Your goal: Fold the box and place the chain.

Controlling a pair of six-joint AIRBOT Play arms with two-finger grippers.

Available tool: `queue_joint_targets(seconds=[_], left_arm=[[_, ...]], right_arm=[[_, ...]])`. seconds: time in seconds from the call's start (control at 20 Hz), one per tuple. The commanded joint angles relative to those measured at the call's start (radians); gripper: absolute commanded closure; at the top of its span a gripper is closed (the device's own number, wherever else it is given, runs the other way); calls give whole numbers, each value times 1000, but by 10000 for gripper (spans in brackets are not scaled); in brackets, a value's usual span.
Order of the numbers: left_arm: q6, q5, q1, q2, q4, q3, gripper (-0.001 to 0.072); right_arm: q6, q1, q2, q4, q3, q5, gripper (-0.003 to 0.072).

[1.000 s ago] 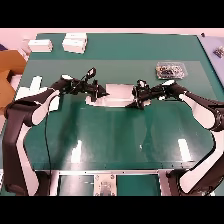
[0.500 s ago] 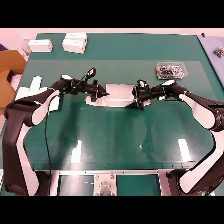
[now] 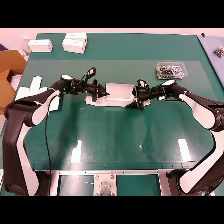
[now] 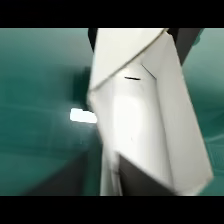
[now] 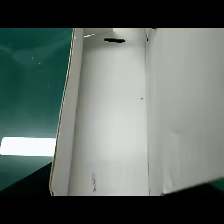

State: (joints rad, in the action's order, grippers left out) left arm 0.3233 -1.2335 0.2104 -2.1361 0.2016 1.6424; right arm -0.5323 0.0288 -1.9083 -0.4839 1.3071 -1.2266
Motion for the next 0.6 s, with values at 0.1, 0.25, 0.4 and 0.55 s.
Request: queue_joint_targets(seconds=[0.1,0.25,0.4,0.55], left_arm=[[38,-33,0,3,-87,1,184],[45,-79,-1,15,-85,1,153],[52,-100,-9,65,-81,1,53],[51,-129,-42,123,-73,1,53]], right_arm=[[0,0,0,-2,1,2,111],[0,0,0,-2,1,2,111],[0,0,0,-2,1,2,111],[0,0,0,-2,1,2,111]])
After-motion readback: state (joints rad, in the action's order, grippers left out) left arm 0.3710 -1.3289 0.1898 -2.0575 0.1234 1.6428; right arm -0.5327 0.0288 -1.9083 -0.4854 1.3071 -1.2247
